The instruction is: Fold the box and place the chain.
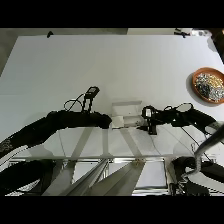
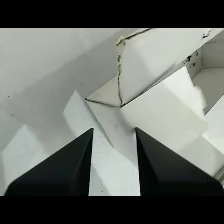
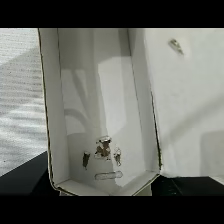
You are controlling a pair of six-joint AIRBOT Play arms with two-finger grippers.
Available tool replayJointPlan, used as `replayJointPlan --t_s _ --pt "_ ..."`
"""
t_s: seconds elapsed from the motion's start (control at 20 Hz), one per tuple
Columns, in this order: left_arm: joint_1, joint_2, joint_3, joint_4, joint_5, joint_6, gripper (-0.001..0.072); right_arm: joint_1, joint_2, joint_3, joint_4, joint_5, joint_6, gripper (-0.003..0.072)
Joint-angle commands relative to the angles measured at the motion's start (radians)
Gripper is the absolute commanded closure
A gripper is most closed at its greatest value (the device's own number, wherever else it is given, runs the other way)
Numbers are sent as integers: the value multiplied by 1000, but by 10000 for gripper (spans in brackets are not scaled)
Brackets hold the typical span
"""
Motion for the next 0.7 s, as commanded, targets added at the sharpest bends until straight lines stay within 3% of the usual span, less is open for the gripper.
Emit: replayJointPlan --t_s 0.0,0.35,0.4,0.45,0.5,0.55,0.65 --pt "-2 1 1 -32 5 6 388 0 1 0 0 0 0 329" --pt "-21 -25 1 -58 29 -2 356 0 1 0 0 0 0 329" --pt "-32 -38 1 -62 23 -10 313 0 1 0 0 0 0 329" --pt "-43 -51 1 -63 5 -35 190 0 1 0 0 0 0 329" --pt "-53 -59 2 -63 -9 -58 112 0 1 0 0 0 0 329" --pt "-57 -60 5 -63 -15 -65 66 0 1 0 0 0 0 329" --pt "-56 -60 24 -62 -8 -66 68 0 1 0 0 0 0 329"
